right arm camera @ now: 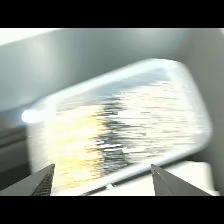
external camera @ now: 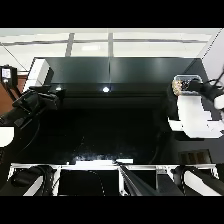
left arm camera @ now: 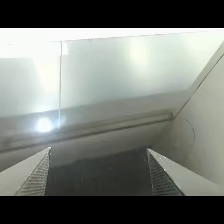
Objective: Fold the box and place the chain.
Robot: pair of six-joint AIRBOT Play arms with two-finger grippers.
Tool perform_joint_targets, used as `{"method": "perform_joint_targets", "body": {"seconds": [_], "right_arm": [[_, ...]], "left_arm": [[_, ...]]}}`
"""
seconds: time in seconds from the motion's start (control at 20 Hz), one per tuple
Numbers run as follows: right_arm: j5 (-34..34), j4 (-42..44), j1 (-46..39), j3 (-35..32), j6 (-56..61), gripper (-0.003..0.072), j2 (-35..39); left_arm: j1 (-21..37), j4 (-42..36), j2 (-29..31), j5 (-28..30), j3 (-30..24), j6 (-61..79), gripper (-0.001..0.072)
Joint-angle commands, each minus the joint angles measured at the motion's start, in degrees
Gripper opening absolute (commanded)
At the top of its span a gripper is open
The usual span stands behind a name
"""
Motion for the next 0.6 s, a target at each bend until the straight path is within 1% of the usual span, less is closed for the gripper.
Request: {"method": "perform_joint_targets", "body": {"seconds": [0.0,0.1,0.2,0.3,0.35,0.4,0.45,0.55], "right_arm": [[18.23,-1.09,-15.17,13.90,1.64,0.0720,-12.24],[31.26,-2.25,-22.18,22.43,-0.55,0.0720,-17.22],[40.06,-3.89,-27.12,26.99,-8.11,0.0720,-19.80],[44.87,-5.22,-30.08,27.43,-19.65,0.0720,-20.83],[46.95,-6.95,-30.25,27.41,-26.12,0.0720,-21.33],[48.78,-8.48,-30.18,27.41,-30.12,0.0720,-21.75],[49.96,-8.59,-30.23,27.41,-32.35,0.0720,-21.97],[50.99,-5.05,-31.30,27.39,-35.74,0.0720,-22.32]], "left_arm": [[0.02,-0.55,-1.49,-5.49,0.00,-0.15,0.0712],[0.02,-0.55,-2.78,-8.61,0.00,-0.17,0.0712],[0.00,-0.59,-3.93,-10.29,0.00,-0.17,0.0711],[-0.02,-0.94,-4.85,-10.91,0.00,-0.17,0.0711],[-0.02,-1.92,-5.27,-11.10,-0.02,-0.17,0.0711],[-0.02,-2.36,-5.51,-11.23,0.00,-0.17,0.0711],[-0.04,-2.51,-5.70,-11.39,0.00,-0.17,0.0710],[-0.02,-2.51,-5.90,-11.39,0.00,-0.17,0.0710]]}}
